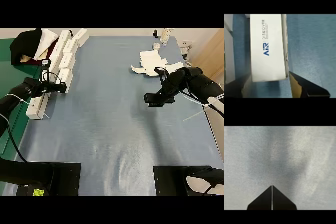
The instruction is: Fold the box.
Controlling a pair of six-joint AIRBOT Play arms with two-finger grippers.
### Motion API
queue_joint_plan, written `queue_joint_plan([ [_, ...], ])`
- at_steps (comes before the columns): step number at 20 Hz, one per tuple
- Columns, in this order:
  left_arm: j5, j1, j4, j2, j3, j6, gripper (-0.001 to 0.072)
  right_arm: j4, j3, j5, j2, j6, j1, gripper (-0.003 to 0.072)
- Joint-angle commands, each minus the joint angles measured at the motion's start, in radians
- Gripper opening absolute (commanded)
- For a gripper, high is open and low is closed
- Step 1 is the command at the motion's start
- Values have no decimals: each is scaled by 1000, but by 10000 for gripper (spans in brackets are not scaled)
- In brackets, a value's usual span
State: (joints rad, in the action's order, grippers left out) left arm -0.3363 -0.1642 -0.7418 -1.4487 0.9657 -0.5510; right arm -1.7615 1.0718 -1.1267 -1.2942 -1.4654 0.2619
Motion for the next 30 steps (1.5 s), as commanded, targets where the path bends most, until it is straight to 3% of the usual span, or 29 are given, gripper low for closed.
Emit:
queue_joint_plan([
  [1, -178, -25, -57, 102, 1, 0, 708, 0, 1, 0, -1, 0, 0, 16],
  [9, -464, -35, -129, 413, 1, -124, 701, 0, 1, 0, -1, 0, 0, 16],
  [10, -517, -35, -127, 439, 1, -166, 529, 0, 1, 0, -1, 0, 0, 16],
  [11, -581, -35, -127, 461, 1, -195, 279, 0, 1, 0, -1, 0, 0, 16],
  [12, -656, -35, -126, 477, 1, -213, 94, 0, 1, 0, -1, 0, 0, 16],
  [13, -733, -34, -124, 484, 0, -235, 13, 0, 1, 0, -1, 0, 0, 16],
  [15, -882, -10, -111, 483, 0, -283, 12, 0, 1, 0, -1, 0, 0, 16],
  [17, -944, 64, -111, 484, -11, -360, 11, 0, 1, 0, -1, 0, 0, 16],
  [20, -882, 241, -112, 482, -58, -469, 11, 0, 1, 0, -1, 0, 0, 16],
  [24, -682, 442, -112, 458, -119, -513, 12, 0, 1, 0, -1, 0, 0, 16],
  [30, -660, 501, -111, 444, -119, -513, 12, 0, 1, 0, -1, 0, 0, 16],
])
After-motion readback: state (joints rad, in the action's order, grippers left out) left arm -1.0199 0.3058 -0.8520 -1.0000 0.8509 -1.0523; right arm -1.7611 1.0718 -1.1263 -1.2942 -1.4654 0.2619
